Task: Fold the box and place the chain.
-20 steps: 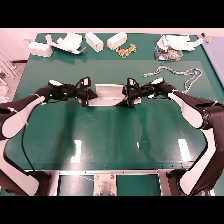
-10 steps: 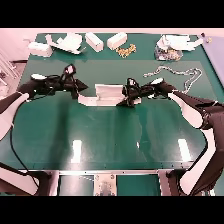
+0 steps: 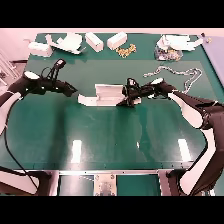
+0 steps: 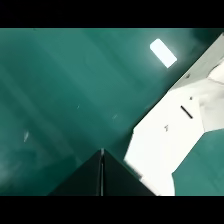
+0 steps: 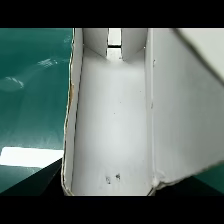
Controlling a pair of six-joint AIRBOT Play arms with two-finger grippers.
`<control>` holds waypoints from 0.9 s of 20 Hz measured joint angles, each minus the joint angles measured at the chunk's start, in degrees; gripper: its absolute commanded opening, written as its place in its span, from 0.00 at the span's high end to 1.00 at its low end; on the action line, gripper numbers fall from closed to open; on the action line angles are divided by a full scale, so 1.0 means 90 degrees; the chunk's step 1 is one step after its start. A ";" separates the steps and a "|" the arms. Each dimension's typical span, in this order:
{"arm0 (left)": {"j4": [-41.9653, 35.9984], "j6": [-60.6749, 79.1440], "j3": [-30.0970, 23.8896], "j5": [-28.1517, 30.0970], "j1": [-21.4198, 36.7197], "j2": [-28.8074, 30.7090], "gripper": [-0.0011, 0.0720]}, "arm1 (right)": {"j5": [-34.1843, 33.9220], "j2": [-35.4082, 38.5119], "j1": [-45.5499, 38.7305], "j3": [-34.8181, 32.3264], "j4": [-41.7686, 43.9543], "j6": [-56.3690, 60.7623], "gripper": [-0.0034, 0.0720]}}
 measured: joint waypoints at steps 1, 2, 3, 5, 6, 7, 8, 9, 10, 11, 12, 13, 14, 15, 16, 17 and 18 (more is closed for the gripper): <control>0.0250 -0.0420 0.0000 -0.0002 0.0002 0.0005 0.96 | 0.0000 0.0000 0.0000 0.0000 0.0000 0.0000 0.30; 0.0464 -0.0782 0.0000 -0.0017 0.0010 0.0012 0.96 | 0.0000 0.0000 0.0000 0.0000 0.0000 0.0000 0.30; 0.0680 -0.1122 0.0002 -0.0049 0.0010 0.0012 0.96 | 0.0000 0.0000 0.0000 0.0000 0.0000 0.0000 0.30; 0.0959 -0.1605 0.0000 -0.0104 0.0012 0.0012 0.96 | 0.0000 0.0000 0.0000 0.0000 0.0000 0.0000 0.30; 0.1044 -0.1758 0.0000 -0.0107 0.0012 0.0012 0.96 | 0.0000 0.0000 0.0000 0.0000 0.0000 0.0000 0.30; 0.1117 -0.1902 0.0000 -0.0124 0.0012 0.0002 0.96 | 0.0000 0.0000 0.0000 0.0000 0.0000 0.0000 0.30; 0.1158 -0.2013 0.0002 -0.0126 0.0010 -0.0017 0.96 | 0.0000 0.0000 0.0000 0.0000 0.0000 0.0000 0.30; 0.1166 -0.2106 0.0002 -0.0155 0.0007 -0.0053 0.96 | 0.0000 0.0000 0.0000 0.0000 0.0002 0.0000 0.30; 0.1151 -0.2169 0.0002 -0.0189 0.0000 -0.0107 0.96 | 0.0000 0.0000 0.0000 0.0000 0.0000 0.0000 0.30; 0.1054 -0.2215 0.0000 -0.0231 -0.0007 -0.0170 0.96 | 0.0000 0.0000 0.0000 0.0000 0.0000 0.0002 0.30; 0.0969 -0.2239 0.0002 -0.0260 -0.0044 -0.0226 0.96 | 0.0000 0.0000 0.0000 0.0000 0.0000 0.0000 0.30; 0.0886 -0.2261 0.0002 -0.0291 -0.0097 -0.0284 0.96 | 0.0000 0.0000 0.0000 0.0000 0.0000 0.0000 0.30; 0.0835 -0.2271 0.0000 -0.0325 -0.0168 -0.0330 0.96 | 0.0000 0.0000 0.0000 0.0000 0.0002 0.0000 0.30; 0.0787 -0.2280 0.0002 -0.0333 -0.0262 -0.0381 0.96 | 0.0000 0.0000 0.0000 0.0000 0.0002 0.0000 0.30; 0.0758 -0.2280 0.0002 -0.0316 -0.0364 -0.0432 0.96 | 0.0000 0.0000 0.0000 0.0000 0.0002 0.0000 0.30; 0.0697 -0.2278 0.0005 -0.0316 -0.0486 -0.0478 0.96 | 0.0000 0.0000 0.0000 0.0000 0.0002 0.0000 0.30; 0.0658 -0.2268 0.0005 -0.0296 -0.0600 -0.0505 0.96 | 0.0000 0.0000 0.0000 0.0000 0.0000 0.0000 0.30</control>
